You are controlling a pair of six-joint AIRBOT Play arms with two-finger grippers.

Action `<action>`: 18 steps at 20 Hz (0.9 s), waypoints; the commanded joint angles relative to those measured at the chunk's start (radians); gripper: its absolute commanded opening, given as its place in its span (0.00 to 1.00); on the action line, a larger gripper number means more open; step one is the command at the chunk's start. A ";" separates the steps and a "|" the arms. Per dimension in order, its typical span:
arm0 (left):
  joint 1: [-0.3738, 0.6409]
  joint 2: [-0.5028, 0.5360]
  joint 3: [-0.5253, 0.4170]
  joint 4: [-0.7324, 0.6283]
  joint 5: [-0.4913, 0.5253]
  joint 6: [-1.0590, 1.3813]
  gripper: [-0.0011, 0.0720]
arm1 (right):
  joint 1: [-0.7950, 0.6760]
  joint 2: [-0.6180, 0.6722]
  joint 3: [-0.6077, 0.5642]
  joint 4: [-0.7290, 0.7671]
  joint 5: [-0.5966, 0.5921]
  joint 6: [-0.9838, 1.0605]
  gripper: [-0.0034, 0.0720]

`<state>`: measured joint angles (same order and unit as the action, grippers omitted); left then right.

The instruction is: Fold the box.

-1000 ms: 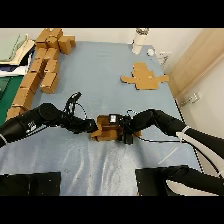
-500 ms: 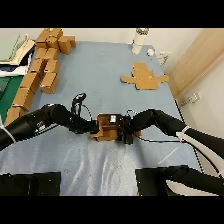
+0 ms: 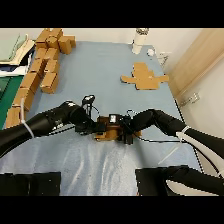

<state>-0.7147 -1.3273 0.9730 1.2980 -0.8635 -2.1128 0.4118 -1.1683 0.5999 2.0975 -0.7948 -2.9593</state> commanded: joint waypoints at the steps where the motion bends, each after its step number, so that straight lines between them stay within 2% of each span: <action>1: -0.041 -0.051 0.071 0.083 -0.089 -0.124 0.76 | 0.001 0.000 -0.001 0.000 0.000 0.000 0.66; 3: -0.053 -0.074 0.108 0.097 -0.111 -0.161 0.76 | 0.001 0.000 -0.001 0.000 0.000 0.000 0.66; 6: -0.065 -0.104 0.158 0.122 -0.201 -0.192 0.76 | 0.001 0.000 -0.001 0.000 0.000 0.000 0.66; 10: -0.084 -0.127 0.203 0.123 -0.206 -0.196 0.76 | 0.001 0.000 -0.001 0.000 0.000 0.000 0.66; 15: -0.111 -0.209 0.259 0.130 -0.274 -0.209 0.76 | 0.001 0.000 -0.001 0.000 0.000 0.000 0.66; 18: -0.119 -0.232 0.286 0.149 -0.266 -0.214 0.76 | 0.001 0.000 -0.001 0.000 0.000 0.000 0.66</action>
<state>-0.8242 -1.5326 1.2331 1.4319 -1.1202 -2.3199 0.4118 -1.1683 0.5999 2.0972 -0.7948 -2.9593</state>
